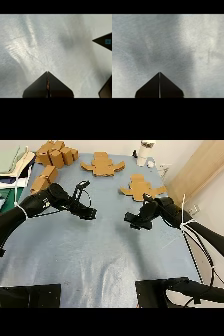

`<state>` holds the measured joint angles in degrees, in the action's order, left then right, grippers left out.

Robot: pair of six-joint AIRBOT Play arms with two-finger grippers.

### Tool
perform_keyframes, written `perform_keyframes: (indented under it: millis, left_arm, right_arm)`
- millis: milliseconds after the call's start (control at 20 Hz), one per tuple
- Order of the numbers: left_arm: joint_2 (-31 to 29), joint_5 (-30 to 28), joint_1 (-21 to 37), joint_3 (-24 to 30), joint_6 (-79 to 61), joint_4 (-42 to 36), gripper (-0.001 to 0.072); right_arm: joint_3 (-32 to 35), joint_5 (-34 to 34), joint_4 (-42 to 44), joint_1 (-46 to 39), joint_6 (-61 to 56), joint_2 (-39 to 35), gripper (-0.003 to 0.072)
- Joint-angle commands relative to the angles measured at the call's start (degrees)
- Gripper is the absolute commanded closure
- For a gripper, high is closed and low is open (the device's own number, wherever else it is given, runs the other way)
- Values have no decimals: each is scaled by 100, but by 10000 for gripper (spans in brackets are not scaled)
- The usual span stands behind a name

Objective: Fold the box.

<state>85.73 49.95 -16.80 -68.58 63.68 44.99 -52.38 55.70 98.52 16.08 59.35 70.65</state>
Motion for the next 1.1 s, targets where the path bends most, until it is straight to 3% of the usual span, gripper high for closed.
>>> perform_keyframes:
  millis: [0,150,250,300,350,450,550,800,1050]
  left_arm:
    - [4,-2,4,-4,0,0,695]
    - [4,-2,2,-4,0,0,695]
    - [4,-2,4,-4,-2,0,695]
    - [4,-2,4,-4,0,0,695]
    - [4,0,2,-4,0,0,695]
    - [4,0,2,-4,0,0,696]
    - [4,-2,2,-4,0,0,695]
    - [4,-2,2,-4,0,0,695]
    - [4,-2,2,-4,0,2,695]
  right_arm:
    - [-2,-63,31,-2,-42,15,680]
    - [-118,-378,184,-116,149,146,680]
    - [-721,-22,463,-699,750,442,671]
    - [-1178,289,643,-1139,1121,688,542]
    - [-1631,551,737,-1558,1432,949,480]
    - [-2509,741,734,-2417,2009,1493,452]
    - [-3257,621,754,-3191,2288,2002,354]
    - [-4494,-44,1327,-4422,2865,3230,344]
    - [-5466,-348,2452,-4450,3783,4352,344]
